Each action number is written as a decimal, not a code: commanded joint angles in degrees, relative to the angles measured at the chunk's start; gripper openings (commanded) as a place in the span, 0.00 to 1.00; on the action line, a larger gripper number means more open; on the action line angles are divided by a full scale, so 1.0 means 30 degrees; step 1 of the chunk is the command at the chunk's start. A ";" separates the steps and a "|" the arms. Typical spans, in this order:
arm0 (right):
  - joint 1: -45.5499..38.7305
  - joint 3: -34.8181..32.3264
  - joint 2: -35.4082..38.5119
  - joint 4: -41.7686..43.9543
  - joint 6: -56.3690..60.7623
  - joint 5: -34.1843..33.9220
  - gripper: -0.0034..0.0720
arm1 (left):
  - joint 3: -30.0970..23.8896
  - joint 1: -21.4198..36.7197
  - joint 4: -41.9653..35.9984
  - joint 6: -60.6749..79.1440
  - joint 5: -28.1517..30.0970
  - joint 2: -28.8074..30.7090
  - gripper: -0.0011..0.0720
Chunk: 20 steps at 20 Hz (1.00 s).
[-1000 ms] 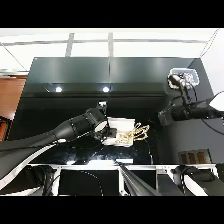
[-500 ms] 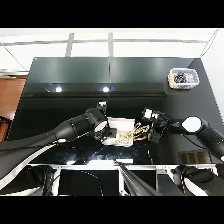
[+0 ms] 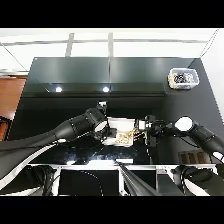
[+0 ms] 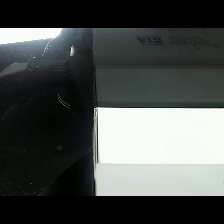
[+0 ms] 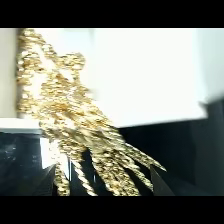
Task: Fold the box and place the chain.
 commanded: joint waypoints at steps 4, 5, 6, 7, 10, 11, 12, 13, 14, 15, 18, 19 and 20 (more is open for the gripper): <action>0.0896 0.0000 -0.0860 -0.0226 -0.1362 -0.0823 1.00 | 0.0000 0.0015 0.0007 0.0007 0.0000 -0.0015 0.06; 0.0889 0.0000 -0.0896 -0.0233 -0.1355 -0.1166 1.00 | 0.0000 0.0015 0.0007 0.0007 0.0000 -0.0015 0.06; 0.0889 0.0000 -0.1020 -0.0226 -0.1355 -0.1392 1.00 | 0.0000 0.0015 0.0007 0.0007 0.0000 -0.0015 0.06; 0.0889 0.0000 -0.1180 -0.0226 -0.1355 -0.1443 1.00 | 0.0000 0.0015 0.0007 0.0007 0.0007 -0.0015 0.06; 0.0889 0.0000 -0.1406 -0.0219 -0.1355 -0.1778 1.00 | 0.0000 0.0015 0.0007 0.0007 0.0000 -0.0015 0.06; 0.0889 0.0000 -0.1406 -0.0168 -0.1355 -0.1887 1.00 | 0.0000 0.0015 0.0007 0.0007 0.0000 -0.0015 0.06; 0.0889 0.0000 -0.1406 -0.0175 -0.1348 -0.1880 1.00 | 0.0000 0.0015 0.0007 0.0007 0.0000 -0.0015 0.06; 0.0889 0.0000 -0.1406 -0.0168 -0.1319 -0.1770 1.00 | 0.0000 0.0015 0.0007 0.0007 0.0000 -0.0015 0.06; 0.0889 0.0000 -0.1406 -0.0168 -0.1093 -0.1756 1.00 | 0.0000 0.0015 0.0007 0.0007 0.0000 -0.0015 0.06; 0.0889 0.0000 -0.1406 -0.0168 -0.0816 -0.1763 1.00 | 0.0000 0.0015 0.0007 0.0007 0.0000 -0.0015 0.06; 0.0889 0.0000 -0.1406 -0.0168 -0.0044 -0.1763 0.66 | 0.0000 0.0015 0.0007 0.0007 0.0000 -0.0015 0.06; 0.0889 0.0000 -0.1406 -0.0175 0.0189 -0.1719 0.47 | 0.0000 0.0015 0.0007 0.0007 0.0000 -0.0015 0.06; 0.0889 0.0000 -0.1406 -0.0175 0.0277 -0.1479 0.12 | 0.0000 0.0015 0.0007 0.0007 0.0000 -0.0015 0.06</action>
